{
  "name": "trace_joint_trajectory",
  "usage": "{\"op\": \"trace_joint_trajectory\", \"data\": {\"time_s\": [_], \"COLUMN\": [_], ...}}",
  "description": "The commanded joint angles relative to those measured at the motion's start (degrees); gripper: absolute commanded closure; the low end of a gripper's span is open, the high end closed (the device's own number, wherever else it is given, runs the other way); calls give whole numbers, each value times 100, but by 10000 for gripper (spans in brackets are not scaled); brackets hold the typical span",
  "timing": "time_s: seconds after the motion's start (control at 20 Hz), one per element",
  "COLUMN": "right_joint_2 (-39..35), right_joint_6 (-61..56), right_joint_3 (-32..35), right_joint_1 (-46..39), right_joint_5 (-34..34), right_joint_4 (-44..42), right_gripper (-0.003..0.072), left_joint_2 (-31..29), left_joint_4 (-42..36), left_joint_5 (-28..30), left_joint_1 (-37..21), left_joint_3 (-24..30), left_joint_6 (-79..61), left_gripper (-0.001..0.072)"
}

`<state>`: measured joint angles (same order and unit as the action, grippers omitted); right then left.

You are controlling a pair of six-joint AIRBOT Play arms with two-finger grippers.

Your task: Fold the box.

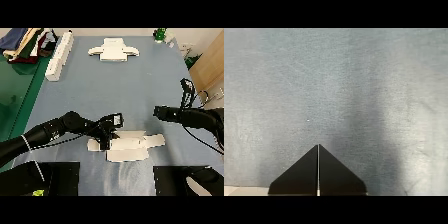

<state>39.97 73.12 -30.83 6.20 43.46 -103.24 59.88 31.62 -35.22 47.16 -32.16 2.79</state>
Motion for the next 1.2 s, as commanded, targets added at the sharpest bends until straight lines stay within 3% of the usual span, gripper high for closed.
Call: {"op": "trace_joint_trajectory", "data": {"time_s": [0.0, 1.15], "right_joint_2": [-2, -2], "right_joint_6": [-2, -2], "right_joint_3": [0, 0], "right_joint_1": [-2, -2], "right_joint_5": [-7, -7], "right_joint_4": [-4, 0], "right_gripper": [685, 685], "left_joint_2": [13, 96], "left_joint_4": [7, -7], "left_joint_5": [-144, -422], "left_joint_1": [-4, -181], "left_joint_3": [-48, -306], "left_joint_6": [-50, -184], "left_gripper": [695, 695]}}
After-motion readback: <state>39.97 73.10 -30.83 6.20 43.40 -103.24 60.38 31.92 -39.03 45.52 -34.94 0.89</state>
